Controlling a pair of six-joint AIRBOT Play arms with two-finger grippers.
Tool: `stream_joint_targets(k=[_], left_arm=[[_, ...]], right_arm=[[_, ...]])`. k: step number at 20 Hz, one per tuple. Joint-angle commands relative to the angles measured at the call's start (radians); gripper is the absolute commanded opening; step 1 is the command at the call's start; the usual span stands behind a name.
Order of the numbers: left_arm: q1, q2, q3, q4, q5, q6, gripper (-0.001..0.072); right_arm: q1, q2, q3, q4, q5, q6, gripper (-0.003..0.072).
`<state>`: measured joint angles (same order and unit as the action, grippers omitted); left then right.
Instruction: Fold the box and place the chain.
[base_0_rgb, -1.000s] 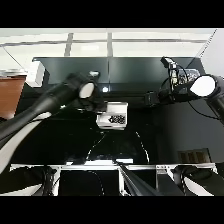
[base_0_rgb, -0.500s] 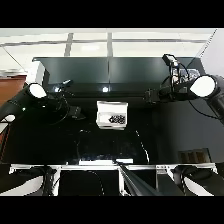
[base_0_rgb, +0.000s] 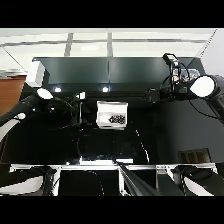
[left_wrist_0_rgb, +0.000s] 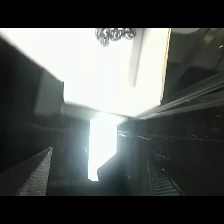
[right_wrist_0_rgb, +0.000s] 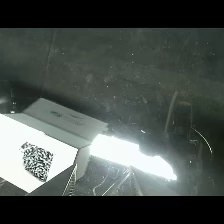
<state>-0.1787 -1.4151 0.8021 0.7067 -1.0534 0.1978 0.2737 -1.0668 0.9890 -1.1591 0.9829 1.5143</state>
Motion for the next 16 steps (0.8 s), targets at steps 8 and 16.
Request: stream_joint_targets(k=[8, 16], left_arm=[[-0.098, -0.048, -0.001, -0.138, 0.063, 0.147, 0.0714], [-0.153, -0.048, -0.002, -0.140, 0.064, 0.133, 0.0461]], right_arm=[[0.001, 0.000, 0.000, -0.002, 0.000, 0.000, 0.0371], [0.005, -0.036, -0.013, 0.011, -0.072, 0.000, 0.0372]])
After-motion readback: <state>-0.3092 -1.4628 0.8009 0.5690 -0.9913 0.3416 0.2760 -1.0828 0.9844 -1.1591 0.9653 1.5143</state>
